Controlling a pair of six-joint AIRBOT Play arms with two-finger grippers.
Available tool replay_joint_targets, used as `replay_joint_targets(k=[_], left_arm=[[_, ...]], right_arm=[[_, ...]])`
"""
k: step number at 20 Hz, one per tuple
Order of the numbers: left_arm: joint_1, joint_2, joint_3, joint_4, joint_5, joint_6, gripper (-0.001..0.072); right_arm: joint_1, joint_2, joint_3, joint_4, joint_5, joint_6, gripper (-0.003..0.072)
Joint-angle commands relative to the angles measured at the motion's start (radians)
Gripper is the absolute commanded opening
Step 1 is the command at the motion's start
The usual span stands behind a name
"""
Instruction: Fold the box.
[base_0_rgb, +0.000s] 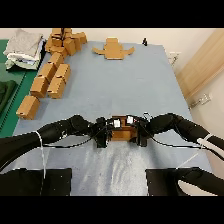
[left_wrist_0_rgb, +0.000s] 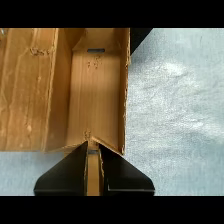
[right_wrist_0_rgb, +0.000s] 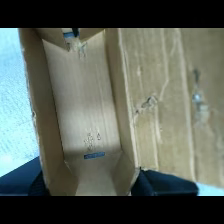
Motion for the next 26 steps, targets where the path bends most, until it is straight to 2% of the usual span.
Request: replay_joint_targets(k=[1, 2, 3, 13, 14, 15, 16, 20, 21, 22, 23, 26], left_arm=[[-0.002, -0.001, 0.001, -0.010, 0.001, 0.003, 0.0139], [-0.002, -0.001, 0.001, -0.025, 0.000, 0.003, 0.0391], [-0.002, -0.001, 0.001, -0.035, 0.002, 0.003, 0.0561], [-0.001, -0.001, 0.001, -0.042, 0.002, 0.003, 0.0555], [-0.001, -0.001, 0.001, -0.042, 0.002, 0.003, 0.0411], [-0.001, -0.001, 0.001, -0.042, 0.002, 0.003, 0.0211], [-0.001, -0.001, 0.001, -0.042, 0.002, 0.003, 0.0098], [0.001, 0.005, 0.001, -0.031, 0.002, -0.029, 0.0092], [0.001, 0.021, 0.001, 0.021, 0.002, -0.103, 0.0090], [0.001, 0.045, 0.001, 0.097, -0.001, -0.204, 0.0034], [0.001, 0.083, 0.001, 0.197, -0.015, -0.327, 0.0012], [0.004, 0.236, 0.001, 0.592, -0.156, -0.774, 0.0012]], right_arm=[[0.000, 0.000, -0.001, 0.000, 0.000, 0.000, 0.0600], [0.000, 0.000, -0.001, 0.000, 0.000, 0.000, 0.0600], [0.000, 0.000, -0.001, 0.000, 0.000, 0.000, 0.0599], [0.000, 0.000, -0.001, 0.000, 0.000, 0.000, 0.0600], [0.000, 0.000, -0.001, 0.000, 0.000, 0.000, 0.0600], [0.000, 0.000, -0.001, 0.000, 0.000, 0.000, 0.0600], [0.000, 0.000, -0.001, 0.000, 0.000, 0.000, 0.0599], [0.000, 0.000, -0.001, 0.000, 0.000, 0.000, 0.0600], [0.000, 0.000, -0.001, 0.000, 0.000, 0.000, 0.0600], [0.000, 0.000, -0.001, 0.000, 0.000, 0.000, 0.0599], [0.000, 0.000, -0.001, 0.000, 0.000, 0.000, 0.0600], [0.000, 0.000, -0.001, 0.000, 0.000, 0.000, 0.0600]])
